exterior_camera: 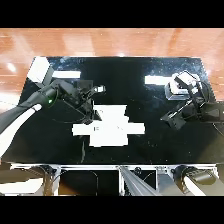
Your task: Fold the box and place the chain.
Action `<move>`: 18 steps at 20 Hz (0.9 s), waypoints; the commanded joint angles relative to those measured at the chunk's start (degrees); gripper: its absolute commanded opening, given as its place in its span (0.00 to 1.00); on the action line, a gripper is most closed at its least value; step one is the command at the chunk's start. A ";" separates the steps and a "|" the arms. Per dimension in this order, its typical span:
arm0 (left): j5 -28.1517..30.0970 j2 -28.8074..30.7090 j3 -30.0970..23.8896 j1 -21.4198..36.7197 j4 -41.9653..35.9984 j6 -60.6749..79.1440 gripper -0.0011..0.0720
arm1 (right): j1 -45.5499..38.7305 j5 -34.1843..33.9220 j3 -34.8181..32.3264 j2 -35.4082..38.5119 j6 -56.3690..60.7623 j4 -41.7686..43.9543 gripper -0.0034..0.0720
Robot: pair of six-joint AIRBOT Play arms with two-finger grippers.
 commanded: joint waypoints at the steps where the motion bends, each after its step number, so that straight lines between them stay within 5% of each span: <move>1: -6.27 4.98 -6.23 -0.96 -1.88 4.26 0.03 | 0.31 0.85 -0.20 0.04 -8.24 0.66 0.98; 10: -11.02 5.07 -7.58 -1.99 0.44 5.33 0.04 | 7.45 -12.31 -14.23 -3.04 -22.58 14.23 0.98; 16: -8.94 5.03 -7.58 -1.99 1.97 5.29 0.04 | 12.48 -15.61 -14.78 -3.08 -26.86 14.43 0.98; 18: -8.39 5.03 -7.58 -1.99 1.95 5.11 0.36 | 12.48 -16.00 -14.78 -3.08 -26.86 14.25 0.98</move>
